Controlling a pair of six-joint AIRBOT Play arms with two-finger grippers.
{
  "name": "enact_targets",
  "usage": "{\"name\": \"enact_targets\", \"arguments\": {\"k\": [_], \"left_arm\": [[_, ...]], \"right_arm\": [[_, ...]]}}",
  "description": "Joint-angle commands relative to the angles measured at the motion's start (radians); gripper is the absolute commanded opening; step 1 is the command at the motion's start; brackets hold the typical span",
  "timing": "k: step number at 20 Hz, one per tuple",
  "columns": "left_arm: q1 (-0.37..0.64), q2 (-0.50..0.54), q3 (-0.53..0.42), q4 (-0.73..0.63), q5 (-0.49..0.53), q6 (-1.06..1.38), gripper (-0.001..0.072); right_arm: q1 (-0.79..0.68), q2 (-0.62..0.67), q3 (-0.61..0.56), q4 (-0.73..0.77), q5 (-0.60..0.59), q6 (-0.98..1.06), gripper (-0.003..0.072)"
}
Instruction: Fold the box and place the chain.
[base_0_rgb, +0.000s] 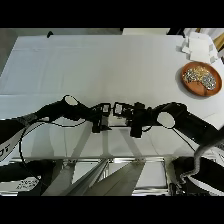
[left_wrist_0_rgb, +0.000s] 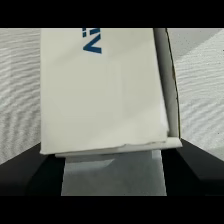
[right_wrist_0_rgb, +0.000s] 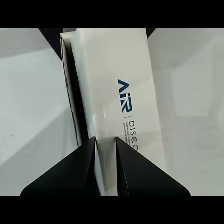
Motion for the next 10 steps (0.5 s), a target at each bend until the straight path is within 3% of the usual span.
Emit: {"name": "enact_targets", "arguments": {"k": [1, 4, 6, 10], "left_arm": [[0.0, 0.0, 0.0, -0.001, -0.001, -0.001, 0.0412], [0.0, 0.001, 0.0, -0.001, -0.001, -0.001, 0.0412], [0.0, 0.0, 0.0, -0.001, -0.001, -0.001, 0.0412], [0.0, 0.001, 0.0, -0.001, -0.001, -0.001, 0.0412]], "right_arm": [[0.001, -0.001, -0.029, 0.004, 0.014, 0.002, 0.0112], [0.001, 0.0, -0.03, 0.008, 0.014, 0.0, 0.0138], [0.001, 0.002, -0.03, 0.019, 0.004, -0.002, 0.0254], [0.0, 0.038, -0.03, 0.034, -0.037, -0.002, 0.0299]]}}
